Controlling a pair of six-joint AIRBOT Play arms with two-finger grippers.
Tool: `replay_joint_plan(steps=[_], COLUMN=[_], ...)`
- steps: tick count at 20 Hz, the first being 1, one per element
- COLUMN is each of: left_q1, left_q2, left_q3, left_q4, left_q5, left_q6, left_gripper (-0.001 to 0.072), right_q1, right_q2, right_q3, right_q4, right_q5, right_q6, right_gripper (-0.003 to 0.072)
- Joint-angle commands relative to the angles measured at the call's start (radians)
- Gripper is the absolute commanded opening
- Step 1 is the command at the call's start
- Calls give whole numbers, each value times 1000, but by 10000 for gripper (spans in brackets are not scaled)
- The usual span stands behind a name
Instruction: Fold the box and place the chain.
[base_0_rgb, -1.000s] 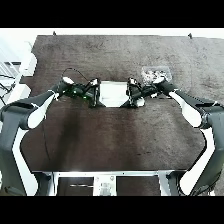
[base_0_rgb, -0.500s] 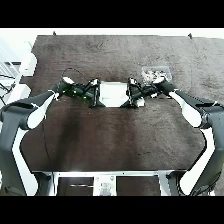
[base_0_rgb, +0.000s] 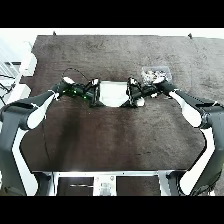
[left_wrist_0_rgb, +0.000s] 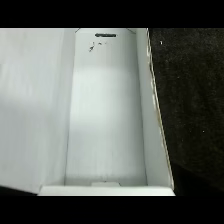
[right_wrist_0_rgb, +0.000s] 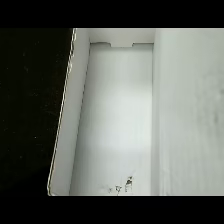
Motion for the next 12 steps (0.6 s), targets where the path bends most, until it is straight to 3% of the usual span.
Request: replay_joint_plan(steps=[1,11,12], left_q1=[1,1,1], left_q2=[0,0,0], left_q3=[0,0,0], left_q4=[0,0,0], left_q5=[11,24,22], left_q6=[0,0,0], left_gripper=[496,496,496], right_q1=[1,2,2], right_q2=[0,0,1], right_q3=[0,3,5], right_q4=[-1,6,3], right_q5=[3,0,0], right_q6=[1,-7,-7], right_gripper=[553,560,702])
